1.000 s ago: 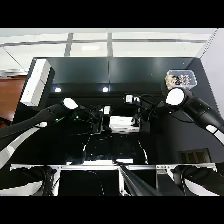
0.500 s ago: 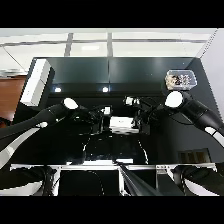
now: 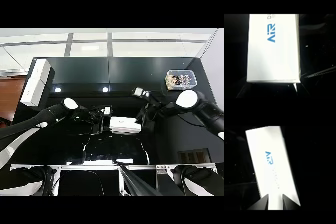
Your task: Fold the box and place the chain.
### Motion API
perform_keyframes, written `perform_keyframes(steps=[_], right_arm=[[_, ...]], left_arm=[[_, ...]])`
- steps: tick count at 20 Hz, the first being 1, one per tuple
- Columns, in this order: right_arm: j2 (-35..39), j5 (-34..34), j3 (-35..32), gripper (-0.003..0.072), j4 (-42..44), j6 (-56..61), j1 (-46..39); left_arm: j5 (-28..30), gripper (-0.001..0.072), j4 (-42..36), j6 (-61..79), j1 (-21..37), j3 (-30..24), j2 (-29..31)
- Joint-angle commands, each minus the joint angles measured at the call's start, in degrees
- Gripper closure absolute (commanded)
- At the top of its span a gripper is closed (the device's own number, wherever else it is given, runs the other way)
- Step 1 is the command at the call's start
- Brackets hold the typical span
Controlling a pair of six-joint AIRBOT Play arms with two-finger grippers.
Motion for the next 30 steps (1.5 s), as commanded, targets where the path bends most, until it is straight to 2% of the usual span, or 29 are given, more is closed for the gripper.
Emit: perform_keyframes(steps=[1, 2, 3, 4, 7, 9, 12, 16, 19, 24, 30], right_arm=[[2.5, 4.8, 0.0, 0.0491, 0.1, 11.0, -5.7], [2.5, 7.3, -0.1, 0.0492, 0.0, 14.7, -8.0], [2.5, 9.2, -0.3, 0.0549, 0.0, 17.9, -10.4], [2.5, 10.1, -0.7, 0.0676, 0.1, 20.3, -12.6], [2.4, 7.9, -3.0, 0.0673, 5.5, 27.5, -17.1], [2.3, 3.4, -6.8, 0.0673, 15.3, 34.4, -16.8], [2.3, -0.5, -12.0, 0.0673, 27.6, 34.4, -13.2], [0.4, -6.0, -13.0, 0.0673, 28.2, 34.5, -5.2], [-3.0, -10.1, -13.0, 0.0673, 28.3, 34.5, -2.2], [-7.7, -10.7, -13.1, 0.0673, 25.0, 34.5, -1.9], [-8.1, -10.9, -13.1, 0.0673, 21.4, 34.5, -1.9]], left_arm=[[0.1, 0.0338, 0.0, 0.1, 0.0, 0.0, 0.0], [0.1, 0.0338, 0.0, 0.1, 0.0, 0.0, 0.0], [0.1, 0.0337, 0.0, 0.1, 0.0, 0.0, 0.0], [0.1, 0.0338, 0.0, 0.1, 0.0, 0.0, 0.0], [0.1, 0.0338, 0.0, 0.1, 0.0, 0.0, 0.0], [0.1, 0.0338, 0.0, 0.1, 0.0, 0.0, 0.0], [0.1, 0.0338, 0.0, 0.1, 0.0, 0.0, 0.0], [0.1, 0.0338, 0.0, 0.1, 0.0, 0.0, 0.0], [0.1, 0.0338, 0.0, 0.1, 0.0, 0.0, 0.0], [0.1, 0.0338, 0.0, 0.1, 0.0, 0.0, 0.0], [0.1, 0.0337, 0.0, 0.1, 0.0, 0.0, 0.0]])
